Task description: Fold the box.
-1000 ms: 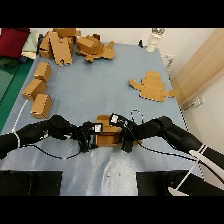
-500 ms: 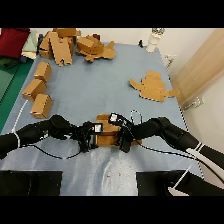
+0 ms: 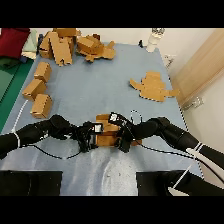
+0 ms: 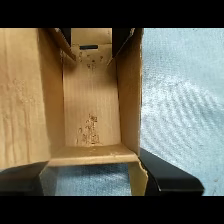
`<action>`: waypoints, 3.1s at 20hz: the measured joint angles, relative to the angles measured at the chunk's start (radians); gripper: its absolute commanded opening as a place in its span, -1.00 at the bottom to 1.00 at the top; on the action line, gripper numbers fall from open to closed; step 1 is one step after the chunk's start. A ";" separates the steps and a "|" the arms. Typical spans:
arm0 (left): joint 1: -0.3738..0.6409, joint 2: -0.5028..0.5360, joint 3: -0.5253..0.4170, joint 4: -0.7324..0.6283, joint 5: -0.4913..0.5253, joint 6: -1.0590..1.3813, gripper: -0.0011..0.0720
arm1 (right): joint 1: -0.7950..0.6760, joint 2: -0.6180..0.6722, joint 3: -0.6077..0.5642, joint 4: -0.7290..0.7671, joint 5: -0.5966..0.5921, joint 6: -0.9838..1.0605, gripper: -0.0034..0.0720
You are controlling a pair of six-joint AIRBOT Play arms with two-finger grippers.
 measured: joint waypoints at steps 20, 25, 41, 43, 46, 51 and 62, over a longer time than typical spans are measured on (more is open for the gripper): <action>0.000 0.000 0.000 -0.001 0.001 -0.001 0.13 | -0.078 0.165 0.000 -0.362 -0.082 0.591 -0.91; 0.000 0.000 0.000 -0.001 0.001 -0.001 0.13 | -0.316 0.241 -0.016 -0.535 -0.142 0.940 -0.91; 0.000 0.000 0.000 -0.001 0.000 -0.001 0.13 | -0.370 0.097 -0.127 0.074 -0.144 0.821 -0.90; 0.000 0.000 0.000 -0.001 0.000 -0.001 0.13 | -0.351 0.113 -0.125 0.105 -0.144 0.815 -0.63; 0.000 0.000 0.000 -0.001 -0.001 -0.001 0.13 | -0.339 0.148 -0.116 0.130 -0.154 0.812 -0.62; 0.000 0.000 0.000 -0.001 0.000 -0.001 0.13 | -0.327 0.192 -0.102 0.195 -0.164 0.812 -0.56; 0.000 0.000 0.000 -0.001 0.001 -0.001 0.13 | -0.235 0.156 -0.098 0.233 -0.129 0.812 -0.07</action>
